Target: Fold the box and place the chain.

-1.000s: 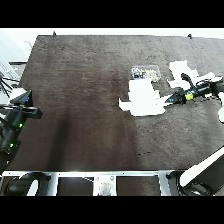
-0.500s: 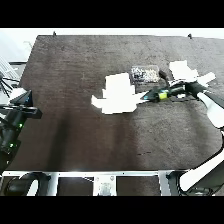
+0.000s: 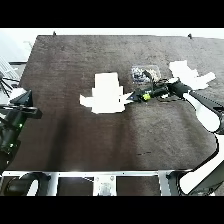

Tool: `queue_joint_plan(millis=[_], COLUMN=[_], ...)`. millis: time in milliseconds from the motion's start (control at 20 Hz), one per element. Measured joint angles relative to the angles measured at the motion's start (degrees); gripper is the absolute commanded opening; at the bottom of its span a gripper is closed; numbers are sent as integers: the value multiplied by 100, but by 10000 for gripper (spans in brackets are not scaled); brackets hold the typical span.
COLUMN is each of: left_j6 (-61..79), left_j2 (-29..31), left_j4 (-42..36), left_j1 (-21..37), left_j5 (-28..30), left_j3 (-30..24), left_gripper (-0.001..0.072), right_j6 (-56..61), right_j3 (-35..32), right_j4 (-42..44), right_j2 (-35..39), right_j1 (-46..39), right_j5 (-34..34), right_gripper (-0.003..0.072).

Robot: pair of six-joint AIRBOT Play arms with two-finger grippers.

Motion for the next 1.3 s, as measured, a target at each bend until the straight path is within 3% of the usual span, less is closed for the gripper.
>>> queue_joint_plan(millis=[300, 350, 400, 450, 700, 1000, 1300], left_j6=[0, -13, -15, -4, 76, -85, -437], left_j2=[0, 0, 0, 0, -310, -2028, -4382], left_j4=[0, -2, 0, 0, -2, -15, 107], left_j1=[0, 0, 0, 0, -2, 0, 0], left_j5=[-42, -42, -85, -203, -752, -1287, -2133], left_j3=[0, 0, 2, 9, 120, 866, 2457], left_gripper=[23, 68, 303, 384, 389, 387, 387], right_j6=[114, 118, 120, 120, 2, -282, -422], right_j3=[-157, -168, -173, -170, -63, -164, -254], right_j4=[2, 0, -7, -13, -50, -151, -201], right_j2=[11, 11, 11, 13, 13, 175, 389], right_j1=[192, 197, 197, 199, 205, 306, 352], right_j5=[-317, -339, -356, -361, -417, -616, -787], right_gripper=[4, 4, 4, 4, 4, 3, 3])
